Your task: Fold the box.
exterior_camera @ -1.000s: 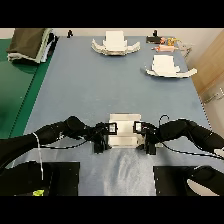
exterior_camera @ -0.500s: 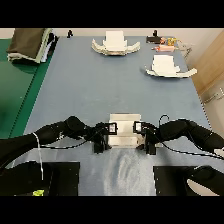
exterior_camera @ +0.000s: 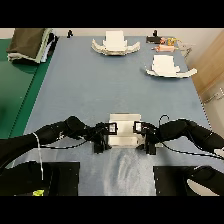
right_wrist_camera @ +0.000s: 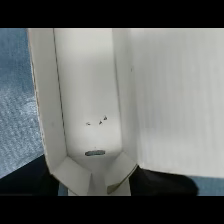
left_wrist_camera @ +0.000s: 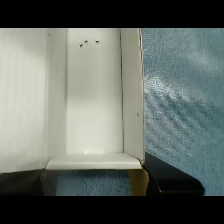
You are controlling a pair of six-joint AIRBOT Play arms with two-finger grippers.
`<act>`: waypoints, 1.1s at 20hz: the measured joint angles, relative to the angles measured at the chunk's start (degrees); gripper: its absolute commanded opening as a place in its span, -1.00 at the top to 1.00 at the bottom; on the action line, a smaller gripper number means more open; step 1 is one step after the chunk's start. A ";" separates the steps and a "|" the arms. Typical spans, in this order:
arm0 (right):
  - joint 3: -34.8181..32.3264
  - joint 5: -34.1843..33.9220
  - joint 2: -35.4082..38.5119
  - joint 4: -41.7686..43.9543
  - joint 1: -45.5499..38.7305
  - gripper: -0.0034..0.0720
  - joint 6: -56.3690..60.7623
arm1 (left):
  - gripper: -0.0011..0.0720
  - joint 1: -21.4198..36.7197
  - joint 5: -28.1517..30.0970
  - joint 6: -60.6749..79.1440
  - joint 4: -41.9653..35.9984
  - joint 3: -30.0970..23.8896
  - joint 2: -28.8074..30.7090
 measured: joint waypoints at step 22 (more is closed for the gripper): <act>2.12 -3.93 17.79 -15.91 -0.11 -0.98 17.64 | -0.43 0.00 -0.04 0.02 0.00 0.00 0.00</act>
